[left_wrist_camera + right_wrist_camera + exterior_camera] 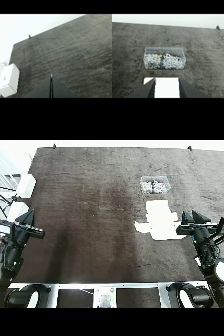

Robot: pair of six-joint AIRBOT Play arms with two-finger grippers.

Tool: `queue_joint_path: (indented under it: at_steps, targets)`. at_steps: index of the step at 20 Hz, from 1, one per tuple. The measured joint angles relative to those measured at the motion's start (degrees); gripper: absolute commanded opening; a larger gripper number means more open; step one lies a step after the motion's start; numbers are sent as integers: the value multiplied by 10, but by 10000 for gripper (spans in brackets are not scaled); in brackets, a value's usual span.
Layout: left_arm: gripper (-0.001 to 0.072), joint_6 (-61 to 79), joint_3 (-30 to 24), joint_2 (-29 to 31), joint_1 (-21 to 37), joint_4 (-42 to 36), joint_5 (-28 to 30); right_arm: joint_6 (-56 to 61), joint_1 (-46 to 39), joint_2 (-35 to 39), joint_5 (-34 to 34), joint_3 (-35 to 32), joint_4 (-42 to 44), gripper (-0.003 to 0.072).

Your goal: Fold the box and place the chain.

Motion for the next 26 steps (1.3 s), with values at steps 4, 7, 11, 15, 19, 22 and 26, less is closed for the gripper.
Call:
queue_joint_path:
  at_steps: [4, 7, 11, 15, 19, 22, 26]
  targets:
    - [19, 0, 0, 0, 0, 0, 0, 4, 0, 0, 0, 0, 0, 523]
    - [19, 0, 0, 0, 0, 0, 0, 7, 0, -4, -7, 11, 1, 517]
    - [19, 0, 0, 0, 0, 0, 0, 8, -30, -54, -23, 64, 3, 518]
    - [19, 0, 0, 0, 0, 0, 0, 42, -145, -202, 64, 169, 7, 517]
    - [19, 0, 0, 0, 0, 0, 0, 193, -301, -396, 310, 323, -102, 526]
    - [19, 0, 0, 0, 0, 0, 0, 310, -379, -514, 472, 449, -224, 574]
    - [19, 0, 0, 0, 0, 0, 0, 398, -423, -638, 640, 606, -372, 574]
